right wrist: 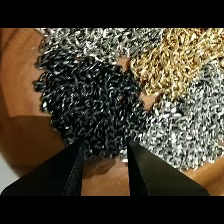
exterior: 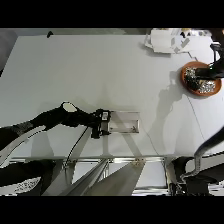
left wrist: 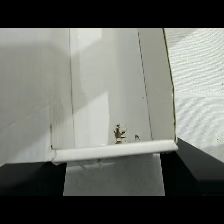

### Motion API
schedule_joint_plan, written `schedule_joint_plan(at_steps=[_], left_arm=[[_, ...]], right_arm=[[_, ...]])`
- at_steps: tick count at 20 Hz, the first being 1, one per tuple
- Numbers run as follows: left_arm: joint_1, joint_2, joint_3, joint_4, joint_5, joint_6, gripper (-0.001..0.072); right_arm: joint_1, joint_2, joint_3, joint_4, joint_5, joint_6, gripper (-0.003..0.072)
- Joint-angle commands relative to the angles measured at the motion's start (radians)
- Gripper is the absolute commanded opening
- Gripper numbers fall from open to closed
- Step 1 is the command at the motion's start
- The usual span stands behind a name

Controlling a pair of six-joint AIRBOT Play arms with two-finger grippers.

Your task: Fold the box and place the chain.

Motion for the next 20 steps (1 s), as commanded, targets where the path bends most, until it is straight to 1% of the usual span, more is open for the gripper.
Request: schedule_joint_plan(at_steps=[1, 7, 8, 9, 10, 12, 15, 17, 18, 20], left_arm=[[0.0, 0.001, 0.0, 0.0, 0.0, 0.0, 0.015], [0.0, 0.001, 0.0, 0.0, 0.0, 0.0, 0.015], [0.0, 0.001, 0.0, 0.0, 0.0, 0.0, 0.015], [0.0, 0.001, 0.0, 0.0, 0.0, 0.0, 0.015], [0.0, 0.001, 0.0, 0.0, 0.0, 0.0, 0.015], [0.0, 0.001, 0.0, 0.0, 0.0, 0.0, 0.015], [0.0, 0.001, 0.0, 0.0, 0.0, 0.0, 0.015], [0.0, 0.001, 0.0, 0.0, 0.0, 0.0, 0.015], [0.0, 0.001, 0.0, 0.0, 0.0, 0.0, 0.015], [0.0, 0.001, 0.0, 0.0, 0.0, 0.0, 0.015]], right_arm=[[-0.005, -0.053, 0.023, -0.004, -0.014, -0.014, 0.026], [-0.005, -0.083, 0.023, -0.01, 0.05, -0.039, 0.0255], [-0.005, -0.088, 0.023, -0.009, 0.056, -0.039, 0.0207], [-0.005, -0.089, 0.023, -0.009, 0.06, -0.039, 0.0077], [-0.005, -0.085, 0.024, -0.01, 0.061, -0.029, 0.0022], [-0.005, -0.058, 0.024, -0.008, 0.07, -0.02, 0.0022], [-0.005, 0.048, 0.025, -0.008, 0.095, -0.021, 0.0022], [0.002, 0.152, 0.025, 0.011, 0.122, -0.023, 0.0022], [0.005, 0.208, 0.025, 0.035, 0.14, -0.029, 0.0022], [0.017, 0.333, 0.025, 0.132, 0.188, -0.037, 0.0022]])
